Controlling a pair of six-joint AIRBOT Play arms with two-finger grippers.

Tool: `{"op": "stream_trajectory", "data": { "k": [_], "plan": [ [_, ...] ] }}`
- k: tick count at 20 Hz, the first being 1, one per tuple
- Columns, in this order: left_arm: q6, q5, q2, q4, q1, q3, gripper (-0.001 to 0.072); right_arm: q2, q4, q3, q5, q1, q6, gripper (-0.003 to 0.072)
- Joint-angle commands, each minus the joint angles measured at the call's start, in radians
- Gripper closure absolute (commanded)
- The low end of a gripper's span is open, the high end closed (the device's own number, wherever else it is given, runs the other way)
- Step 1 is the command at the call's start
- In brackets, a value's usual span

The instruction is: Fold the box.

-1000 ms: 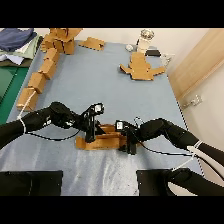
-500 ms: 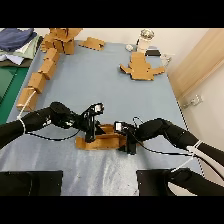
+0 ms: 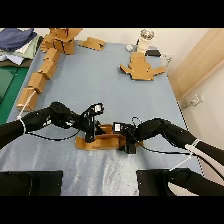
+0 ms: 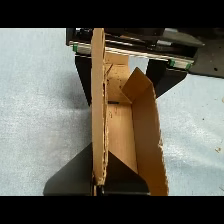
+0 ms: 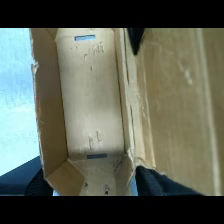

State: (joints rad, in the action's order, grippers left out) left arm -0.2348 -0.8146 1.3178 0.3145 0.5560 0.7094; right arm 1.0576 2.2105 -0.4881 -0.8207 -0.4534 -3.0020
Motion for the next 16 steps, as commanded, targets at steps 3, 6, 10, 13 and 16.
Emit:
{"op": "stream_trajectory", "data": {
  "k": [3, 6, 10, 13, 16],
  "plan": [
    [0.000, 0.000, 0.000, 0.000, -0.001, 0.000, 0.0696, 0.003, -0.003, -0.003, 0.001, -0.003, 0.000, 0.0119],
    [0.000, 0.000, 0.000, 0.001, -0.001, 0.000, 0.0696, 0.003, -0.004, -0.002, -0.003, -0.003, 0.000, 0.0129],
    [0.000, 0.000, 0.000, 0.000, -0.001, 0.000, 0.0696, 0.003, -0.003, -0.002, -0.011, -0.003, 0.000, 0.0187],
    [0.000, 0.000, 0.000, 0.000, -0.001, 0.000, 0.0696, 0.003, 0.008, -0.002, -0.008, -0.003, 0.000, 0.0186],
    [0.000, 0.000, 0.000, 0.001, -0.001, 0.000, 0.0696, 0.003, 0.013, -0.002, -0.006, -0.003, 0.000, 0.0184]
  ]
}}
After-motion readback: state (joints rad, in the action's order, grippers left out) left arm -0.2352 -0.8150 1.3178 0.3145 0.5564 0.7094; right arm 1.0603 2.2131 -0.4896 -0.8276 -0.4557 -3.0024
